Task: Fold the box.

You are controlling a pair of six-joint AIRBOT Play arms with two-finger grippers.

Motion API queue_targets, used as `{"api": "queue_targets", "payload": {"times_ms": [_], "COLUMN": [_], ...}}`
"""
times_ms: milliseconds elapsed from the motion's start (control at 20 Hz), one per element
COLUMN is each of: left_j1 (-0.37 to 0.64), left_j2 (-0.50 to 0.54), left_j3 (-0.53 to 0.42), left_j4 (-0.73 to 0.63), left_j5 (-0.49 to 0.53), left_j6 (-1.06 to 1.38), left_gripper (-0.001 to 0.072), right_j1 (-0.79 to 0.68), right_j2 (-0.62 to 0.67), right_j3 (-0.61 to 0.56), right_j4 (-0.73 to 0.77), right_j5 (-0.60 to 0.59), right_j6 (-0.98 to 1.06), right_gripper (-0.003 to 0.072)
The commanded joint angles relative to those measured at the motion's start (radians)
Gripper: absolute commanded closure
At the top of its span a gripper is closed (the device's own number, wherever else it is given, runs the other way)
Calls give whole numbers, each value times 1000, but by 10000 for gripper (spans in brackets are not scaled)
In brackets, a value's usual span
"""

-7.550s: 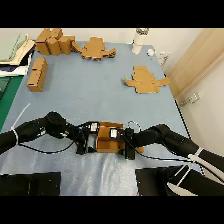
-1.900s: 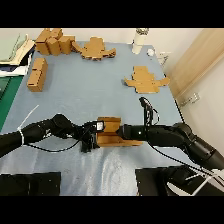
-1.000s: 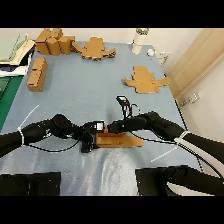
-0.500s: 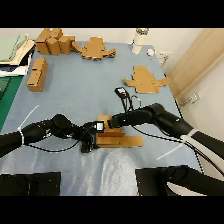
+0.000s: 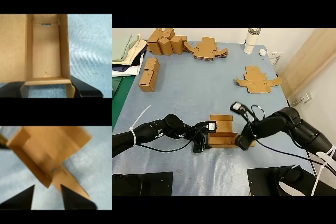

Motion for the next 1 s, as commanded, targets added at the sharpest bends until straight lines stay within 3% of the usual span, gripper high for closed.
{"api": "queue_targets", "payload": {"times_ms": [0, 250, 400, 600, 900, 950], "left_j1": [0, 0, 0, 0, 0, 0], "left_j2": [-1, -1, -1, -1, -1, -1], "left_j3": [0, 0, 0, 0, 0, 0], "left_j4": [0, 0, 0, 0, 0, 0], "left_j5": [0, 0, 0, 0, 0, 0], "left_j6": [0, 0, 0, 0, 0, 0], "left_gripper": [183, 183, 183, 183, 183, 183], "right_j1": [-2, -2, -2, -2, -2, 0], "right_j2": [10, -66, -105, -111, -112, -111], "right_j3": [-76, -80, -80, -83, -83, -83], "right_j4": [-123, -140, -48, -81, -4, 10], "right_j5": [47, 238, 233, 189, 238, 250], "right_j6": [-279, -494, -571, -576, -658, -672], "right_gripper": [55, 45, 45, 45, 50, 97]}}
